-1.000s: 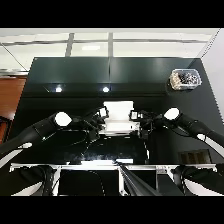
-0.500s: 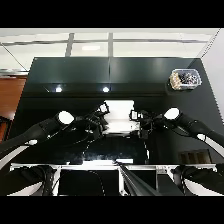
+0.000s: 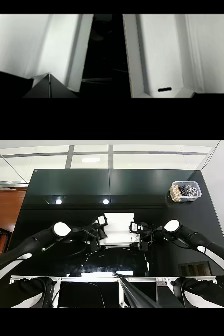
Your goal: Fold the box and place the chain.
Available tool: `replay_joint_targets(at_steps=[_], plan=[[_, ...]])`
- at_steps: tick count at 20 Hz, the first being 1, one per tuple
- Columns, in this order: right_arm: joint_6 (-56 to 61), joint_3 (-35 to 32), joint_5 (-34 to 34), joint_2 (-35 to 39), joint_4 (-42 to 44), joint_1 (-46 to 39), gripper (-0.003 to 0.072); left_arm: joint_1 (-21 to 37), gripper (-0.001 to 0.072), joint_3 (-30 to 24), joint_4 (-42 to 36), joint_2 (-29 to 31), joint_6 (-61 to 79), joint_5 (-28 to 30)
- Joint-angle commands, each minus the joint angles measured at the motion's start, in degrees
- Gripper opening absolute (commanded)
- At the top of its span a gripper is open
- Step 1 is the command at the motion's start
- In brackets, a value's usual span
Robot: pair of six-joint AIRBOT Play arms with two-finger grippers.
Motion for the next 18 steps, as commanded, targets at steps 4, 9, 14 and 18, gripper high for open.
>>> replay_joint_targets(at_steps=[4,9,14,18], plan=[[0.0,0.0,0.0,0.0,0.0,0.1,0.0468,16.2,0.003,0.0,28.8,17.3,-46.6,-7.2],[0.0,0.0,0.0,0.0,0.0,0.1,0.0468,33.6,0.0032,-0.6,26.4,11.0,-75.2,-31.3],[0.0,0.0,0.0,0.0,0.0,0.1,0.0468,32.5,0.0029,-3.8,2.4,-3.3,-60.1,-29.0],[0.0,0.0,0.0,0.0,0.0,0.1,0.0468,24.1,0.003,-3.8,-2.1,-8.1,-57.5,-23.1]])
